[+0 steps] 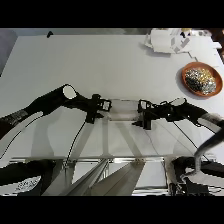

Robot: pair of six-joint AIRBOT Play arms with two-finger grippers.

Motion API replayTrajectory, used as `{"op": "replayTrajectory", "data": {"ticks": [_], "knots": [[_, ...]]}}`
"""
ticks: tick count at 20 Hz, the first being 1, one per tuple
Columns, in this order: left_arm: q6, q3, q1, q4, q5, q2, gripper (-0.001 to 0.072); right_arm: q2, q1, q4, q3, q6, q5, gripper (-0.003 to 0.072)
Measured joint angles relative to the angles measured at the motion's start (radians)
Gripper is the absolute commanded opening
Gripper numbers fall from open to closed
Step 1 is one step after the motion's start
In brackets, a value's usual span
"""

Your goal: Fold the box and place the chain.

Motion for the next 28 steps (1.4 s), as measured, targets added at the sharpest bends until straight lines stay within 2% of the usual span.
{"op": "replayTrajectory", "data": {"ticks": [12,15,21,23,27,28], "knots": [[0.003,0.0,-0.015,-0.061,0.002,-0.003,0.0259,0.0,0.0,0.0,0.0,0.0,0.0,0.0437],[0.002,0.0,-0.023,-0.075,0.007,-0.005,0.0187,0.0,0.0,0.0,0.0,0.0,0.0,0.0437],[-0.026,0.0,-0.05,-0.099,0.031,-0.024,0.0194,0.0,0.0,0.0,0.0,0.0,0.0,0.0437],[-0.048,0.0,-0.057,-0.102,0.048,-0.029,0.0216,0.0,0.0,0.001,0.0,0.0,0.0,0.0437],[-0.087,0.0,-0.063,-0.105,0.061,-0.033,0.0437,0.0,0.0,0.001,0.0,0.001,-0.001,0.0437],[-0.097,0.0,-0.064,-0.105,0.062,-0.034,0.0453,0.0,0.0,0.001,0.0,0.001,-0.001,0.0437]]}}
